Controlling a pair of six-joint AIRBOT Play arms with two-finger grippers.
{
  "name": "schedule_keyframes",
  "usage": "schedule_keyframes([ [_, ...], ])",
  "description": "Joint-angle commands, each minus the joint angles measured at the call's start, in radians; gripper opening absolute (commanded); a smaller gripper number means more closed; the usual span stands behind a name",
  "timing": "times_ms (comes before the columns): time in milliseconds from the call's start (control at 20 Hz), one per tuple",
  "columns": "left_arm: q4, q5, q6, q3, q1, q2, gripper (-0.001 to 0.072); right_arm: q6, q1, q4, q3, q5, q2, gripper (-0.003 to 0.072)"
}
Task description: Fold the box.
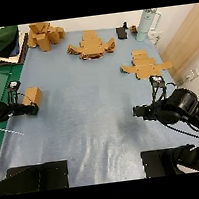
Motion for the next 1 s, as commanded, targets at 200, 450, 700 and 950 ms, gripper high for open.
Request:
schedule_keyframes([
  [200,0.034,-0.009,0.003,0.001,0.001,0.0,0.0705,0.0,0.0,0.0,0.001,0.0,0.0,0.0005],
  [450,0.115,-0.1,0.002,0.002,0.002,0.017,0.0706,0.0,0.0,0.0,0.001,0.0,0.0,0.0005],
  [700,0.166,-0.221,-0.001,0.027,0.003,0.108,0.0706,0.0,0.0,0.0,0.001,0.0,0.0,0.0005],
  [950,0.22,-0.383,-0.002,0.039,0.003,0.226,0.0705,0.0,0.0,0.0,0.0,0.0,0.0,0.0005],
])
